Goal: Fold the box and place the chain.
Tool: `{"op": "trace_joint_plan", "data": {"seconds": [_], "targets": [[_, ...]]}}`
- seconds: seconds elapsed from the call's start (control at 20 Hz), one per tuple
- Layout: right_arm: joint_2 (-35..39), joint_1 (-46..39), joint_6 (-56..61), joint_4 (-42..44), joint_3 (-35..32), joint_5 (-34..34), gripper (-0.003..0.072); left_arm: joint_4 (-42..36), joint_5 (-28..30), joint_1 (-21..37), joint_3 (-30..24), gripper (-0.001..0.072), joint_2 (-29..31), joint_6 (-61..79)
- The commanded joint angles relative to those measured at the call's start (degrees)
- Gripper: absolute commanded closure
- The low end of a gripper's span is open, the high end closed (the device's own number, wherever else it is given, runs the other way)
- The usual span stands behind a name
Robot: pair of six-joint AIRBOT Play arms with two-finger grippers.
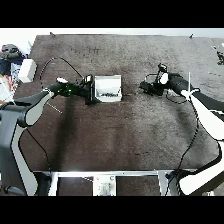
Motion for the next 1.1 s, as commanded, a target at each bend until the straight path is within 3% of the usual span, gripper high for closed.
{"op": "trace_joint_plan", "data": {"seconds": [0.0,0.4,0.6,0.8,1.05], "targets": [[0.6,1.0,-1.1,0.0,0.0,-0.3,0.0674,0.0,0.0,0.0,0.0,0.0547,0.0,0.0],[18.8,10.1,-7.1,0.0,0.0,0.7,0.0674,0.0,0.0,0.0,0.0,0.0547,0.0,0.0],[25.0,15.4,-8.7,0.0,0.0,-3.1,0.0674,0.0,0.0,0.0,0.0,0.0547,0.0,0.0],[27.1,21.1,-9.0,0.3,0.1,-10.3,0.0674,0.0,0.0,0.0,0.0,0.0547,0.0,0.0],[23.6,25.4,-8.3,1.1,0.1,-16.0,0.0674,0.0,0.0,0.0,0.0,0.0547,0.0,0.0]]}}
